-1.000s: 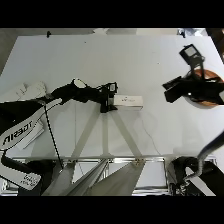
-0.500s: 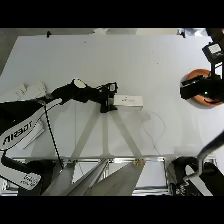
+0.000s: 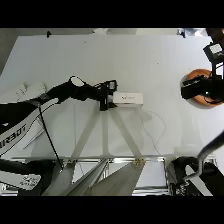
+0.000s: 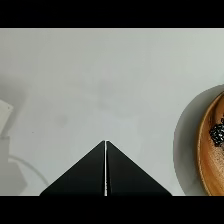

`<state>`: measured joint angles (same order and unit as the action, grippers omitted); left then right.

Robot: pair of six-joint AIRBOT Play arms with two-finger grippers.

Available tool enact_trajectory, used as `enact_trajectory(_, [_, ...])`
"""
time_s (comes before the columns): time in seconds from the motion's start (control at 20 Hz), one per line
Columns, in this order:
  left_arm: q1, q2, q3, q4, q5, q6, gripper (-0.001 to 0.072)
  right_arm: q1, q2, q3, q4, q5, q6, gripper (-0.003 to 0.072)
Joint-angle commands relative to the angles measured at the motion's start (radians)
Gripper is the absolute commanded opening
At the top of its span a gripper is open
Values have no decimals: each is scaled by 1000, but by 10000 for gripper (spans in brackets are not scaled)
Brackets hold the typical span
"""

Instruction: Fold the box and place the chain.

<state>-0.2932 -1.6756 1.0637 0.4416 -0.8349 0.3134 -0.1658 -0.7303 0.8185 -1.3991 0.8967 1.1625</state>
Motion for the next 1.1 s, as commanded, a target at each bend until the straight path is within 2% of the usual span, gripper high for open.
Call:
enact_trajectory(0.0, [2,113,0,-6,18,-151,11,-1,1,0,0,0,0,13])
enact_trajectory(0.1, [2,202,0,-6,75,-234,11,-1,1,0,0,0,0,13])
enact_trajectory(0.35, [46,428,0,-6,470,-424,12,-1,1,0,0,0,1,13])
enact_trajectory(0.5, [143,542,0,9,567,-603,10,-1,2,0,0,0,0,13])
enact_trajectory(0.65, [249,609,0,187,568,-862,9,-1,2,0,0,0,0,13])
enact_trajectory(0.75, [319,631,0,431,529,-1096,8,-1,2,0,0,0,0,13])
enact_trajectory(0.9, [418,620,0,905,367,-1525,9,-1,2,0,0,0,1,13])
enact_trajectory(0.95, [445,607,0,1025,315,-1639,9,-1,2,0,0,0,1,13])
enact_trajectory(1.0, [472,588,0,1093,275,-1718,10,-1,2,0,0,0,0,13])
enact_trajectory(1.05, [495,568,0,1104,248,-1751,10,-1,2,0,0,0,0,13])
